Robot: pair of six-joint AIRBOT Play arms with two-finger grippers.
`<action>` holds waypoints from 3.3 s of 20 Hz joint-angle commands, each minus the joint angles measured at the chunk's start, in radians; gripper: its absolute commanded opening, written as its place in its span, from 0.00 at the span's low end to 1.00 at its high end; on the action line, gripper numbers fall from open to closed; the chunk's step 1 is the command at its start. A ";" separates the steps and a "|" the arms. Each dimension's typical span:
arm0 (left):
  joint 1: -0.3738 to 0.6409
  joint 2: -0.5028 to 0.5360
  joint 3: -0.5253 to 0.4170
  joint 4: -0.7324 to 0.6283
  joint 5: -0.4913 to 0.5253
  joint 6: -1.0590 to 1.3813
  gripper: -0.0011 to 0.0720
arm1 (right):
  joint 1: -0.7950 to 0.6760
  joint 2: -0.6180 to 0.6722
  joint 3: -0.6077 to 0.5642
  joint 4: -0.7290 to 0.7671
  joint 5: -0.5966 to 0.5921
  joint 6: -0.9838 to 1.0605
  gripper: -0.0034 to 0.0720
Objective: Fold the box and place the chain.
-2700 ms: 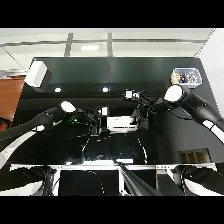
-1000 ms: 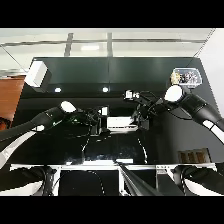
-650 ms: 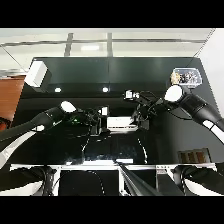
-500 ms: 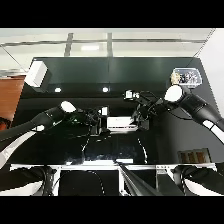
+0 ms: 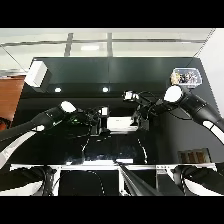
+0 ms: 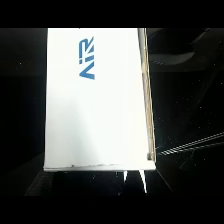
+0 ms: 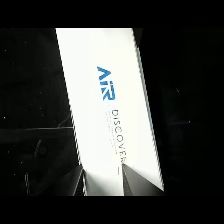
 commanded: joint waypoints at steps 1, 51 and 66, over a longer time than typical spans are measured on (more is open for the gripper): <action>-0.001 0.000 0.000 0.000 0.000 0.000 0.52 | 0.001 -0.001 0.000 -0.005 0.002 0.003 0.41; -0.001 0.000 0.000 0.000 -0.007 -0.016 0.52 | -0.404 0.104 0.003 0.162 0.360 0.623 0.06; -0.077 0.227 0.169 0.261 -0.106 -0.505 1.00 | -0.667 0.494 -0.271 -0.030 0.109 0.769 0.06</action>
